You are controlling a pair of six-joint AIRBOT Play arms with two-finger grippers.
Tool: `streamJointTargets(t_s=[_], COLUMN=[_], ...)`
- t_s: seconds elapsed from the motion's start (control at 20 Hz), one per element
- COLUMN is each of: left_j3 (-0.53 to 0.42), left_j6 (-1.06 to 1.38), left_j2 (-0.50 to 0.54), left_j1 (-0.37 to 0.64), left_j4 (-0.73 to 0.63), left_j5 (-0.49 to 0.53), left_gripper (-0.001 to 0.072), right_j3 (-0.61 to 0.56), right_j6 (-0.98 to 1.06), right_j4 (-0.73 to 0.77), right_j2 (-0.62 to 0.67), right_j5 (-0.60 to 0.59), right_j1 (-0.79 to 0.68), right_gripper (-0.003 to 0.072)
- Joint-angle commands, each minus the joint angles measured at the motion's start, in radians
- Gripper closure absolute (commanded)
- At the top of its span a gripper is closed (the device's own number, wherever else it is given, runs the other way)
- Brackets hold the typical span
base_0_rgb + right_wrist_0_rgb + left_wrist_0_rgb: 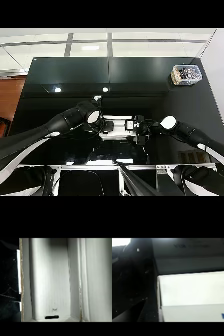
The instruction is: Fold the box and place the chain.
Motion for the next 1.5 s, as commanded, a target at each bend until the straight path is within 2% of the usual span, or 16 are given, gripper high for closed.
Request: streamJointTargets(t_s=[0.0, 0.1, 0.15, 0.35, 0.4, 0.45, 0.55, 0.6, 0.75, 0.85, 0.95, 1.0, 1.2, 1.25, 1.35, 1.45], left_j3=[0.001, 0.001, 0.001, 0.002, 0.002, 0.002, 0.002, 0.002, 0.002, 0.002, 0.002, 0.002, 0.002, 0.002, 0.002, 0.002], left_j6=[-0.021, -0.019, -0.020, -0.019, -0.019, -0.019, -0.019, -0.019, -0.019, -0.019, -0.019, -0.019, -0.015, -0.015, -0.015, -0.014], left_j2=[-0.011, -0.027, -0.031, -0.031, -0.031, -0.031, -0.031, -0.031, -0.031, -0.031, -0.031, -0.031, -0.031, -0.031, -0.031, -0.031], left_j1=[-0.004, -0.003, -0.004, -0.004, -0.004, -0.004, -0.004, -0.004, -0.004, -0.004, -0.003, -0.003, -0.003, -0.003, -0.003, -0.003], left_j4=[0.004, 0.004, 0.000, -0.016, -0.018, -0.018, -0.018, -0.018, -0.019, -0.026, -0.045, -0.047, -0.039, -0.035, -0.028, -0.025], left_j5=[0.019, 0.016, 0.017, 0.020, 0.019, 0.020, 0.021, 0.021, 0.021, 0.021, 0.020, 0.018, 0.016, 0.016, 0.017, 0.016], left_gripper=[0.0316, 0.0317, 0.0354, 0.0360, 0.0393, 0.0555, 0.0656, 0.0684, 0.0684, 0.0660, 0.0332, 0.0271, 0.0278, 0.0379, 0.0679, 0.0685], right_j3=[-0.001, -0.001, -0.001, -0.001, -0.001, -0.001, -0.001, -0.001, -0.001, -0.001, -0.001, -0.001, -0.001, -0.001, -0.001, -0.001], right_j6=[0.000, 0.000, 0.000, 0.000, 0.000, 0.000, 0.000, 0.000, 0.000, 0.000, 0.000, 0.000, 0.000, 0.000, 0.000, 0.000], right_j4=[0.000, 0.000, 0.000, 0.000, 0.000, 0.000, 0.000, 0.000, 0.000, 0.000, 0.000, 0.000, 0.000, 0.000, 0.000, 0.000], right_j2=[0.000, 0.000, 0.000, 0.000, 0.000, 0.000, 0.000, 0.000, 0.000, 0.000, 0.000, 0.000, 0.000, 0.000, 0.000, 0.000], right_j5=[0.000, 0.000, 0.000, 0.000, 0.000, 0.000, 0.000, 0.000, 0.000, 0.000, 0.000, 0.000, 0.000, 0.000, 0.000, 0.000], right_j1=[0.001, 0.001, 0.001, 0.001, 0.001, 0.001, 0.001, 0.001, 0.001, 0.001, 0.001, 0.001, 0.001, 0.001, 0.001, 0.001], right_gripper=[0.0454, 0.0454, 0.0454, 0.0454, 0.0454, 0.0454, 0.0454, 0.0454, 0.0454, 0.0454, 0.0454, 0.0454, 0.0454, 0.0454, 0.0454, 0.0454])
